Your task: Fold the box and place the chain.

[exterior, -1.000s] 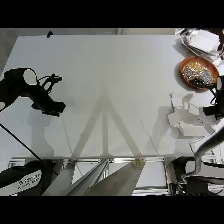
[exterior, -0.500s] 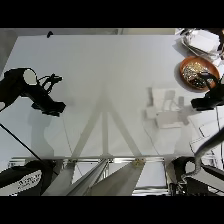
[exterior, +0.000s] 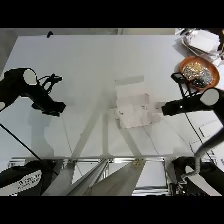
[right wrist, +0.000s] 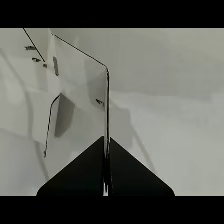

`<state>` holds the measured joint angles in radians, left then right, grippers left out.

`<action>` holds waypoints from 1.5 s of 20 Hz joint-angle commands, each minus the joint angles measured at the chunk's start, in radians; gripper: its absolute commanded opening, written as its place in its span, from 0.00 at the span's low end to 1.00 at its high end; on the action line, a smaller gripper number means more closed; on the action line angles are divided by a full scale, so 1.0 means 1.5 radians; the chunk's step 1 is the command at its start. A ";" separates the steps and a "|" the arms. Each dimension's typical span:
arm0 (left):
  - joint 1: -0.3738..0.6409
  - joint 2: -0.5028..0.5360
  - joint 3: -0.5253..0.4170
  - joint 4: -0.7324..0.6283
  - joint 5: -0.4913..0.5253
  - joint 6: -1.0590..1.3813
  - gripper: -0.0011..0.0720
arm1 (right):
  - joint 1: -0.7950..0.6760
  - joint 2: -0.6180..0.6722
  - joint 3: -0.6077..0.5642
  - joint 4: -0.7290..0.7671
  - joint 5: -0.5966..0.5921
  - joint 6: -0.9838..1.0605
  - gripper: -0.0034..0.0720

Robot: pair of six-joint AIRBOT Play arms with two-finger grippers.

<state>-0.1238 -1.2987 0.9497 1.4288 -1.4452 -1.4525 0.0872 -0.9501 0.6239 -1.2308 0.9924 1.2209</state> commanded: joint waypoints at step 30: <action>-0.117 -0.257 0.002 -0.762 0.227 0.778 0.48 | 0.137 0.022 -0.045 0.024 -0.086 0.061 0.06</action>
<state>-0.2924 -1.6737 0.9520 0.2947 -1.1198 -0.3199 0.2913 -0.9173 0.5571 -1.1954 0.8627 1.3121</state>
